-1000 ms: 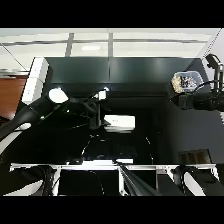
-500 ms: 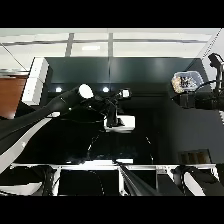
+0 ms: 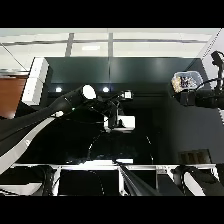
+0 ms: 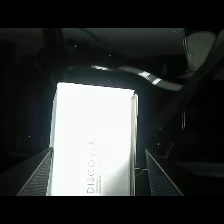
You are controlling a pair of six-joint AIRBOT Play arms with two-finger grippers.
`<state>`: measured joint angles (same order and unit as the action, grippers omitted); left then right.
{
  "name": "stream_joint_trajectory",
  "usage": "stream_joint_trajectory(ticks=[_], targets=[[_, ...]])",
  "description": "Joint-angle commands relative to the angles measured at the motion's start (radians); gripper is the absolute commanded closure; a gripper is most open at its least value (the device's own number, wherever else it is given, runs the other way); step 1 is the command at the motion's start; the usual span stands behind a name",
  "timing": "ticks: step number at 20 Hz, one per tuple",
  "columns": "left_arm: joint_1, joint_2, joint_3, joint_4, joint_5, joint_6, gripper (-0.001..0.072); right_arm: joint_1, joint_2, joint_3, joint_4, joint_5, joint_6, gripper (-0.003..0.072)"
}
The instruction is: Fold the box and place the chain.
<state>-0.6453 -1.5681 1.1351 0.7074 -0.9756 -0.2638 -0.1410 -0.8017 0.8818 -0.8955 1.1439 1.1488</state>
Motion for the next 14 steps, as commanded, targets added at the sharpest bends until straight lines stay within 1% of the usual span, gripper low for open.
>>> stream_joint_trajectory(ticks=[1, 3, 6, 11, 13, 14], targets=[[-0.009, -0.001, 0.001, 0.048, -0.001, -0.003, 0.0003, 0.000, 0.000, 0.001, -0.001, -0.012, -0.001, 0.0668], [-0.031, -0.001, 0.001, 0.121, 0.000, -0.003, 0.0002, 0.000, 0.000, 0.001, -0.011, -0.012, 0.000, 0.0668], [-0.078, -0.001, 0.001, 0.190, 0.023, -0.011, 0.0001, 0.000, 0.000, 0.001, -0.044, -0.012, 0.011, 0.0668], [-0.138, -0.032, 0.000, 0.274, 0.158, -0.187, 0.0001, 0.000, 0.000, 0.001, -0.049, -0.012, 0.019, 0.0668], [-0.167, -0.032, 0.001, 0.365, 0.200, -0.291, 0.0003, 0.000, 0.000, 0.001, -0.053, -0.018, 0.028, 0.0668], [-0.179, -0.029, 0.001, 0.414, 0.198, -0.343, 0.0042, 0.000, 0.000, 0.001, -0.055, -0.026, 0.032, 0.0668]])
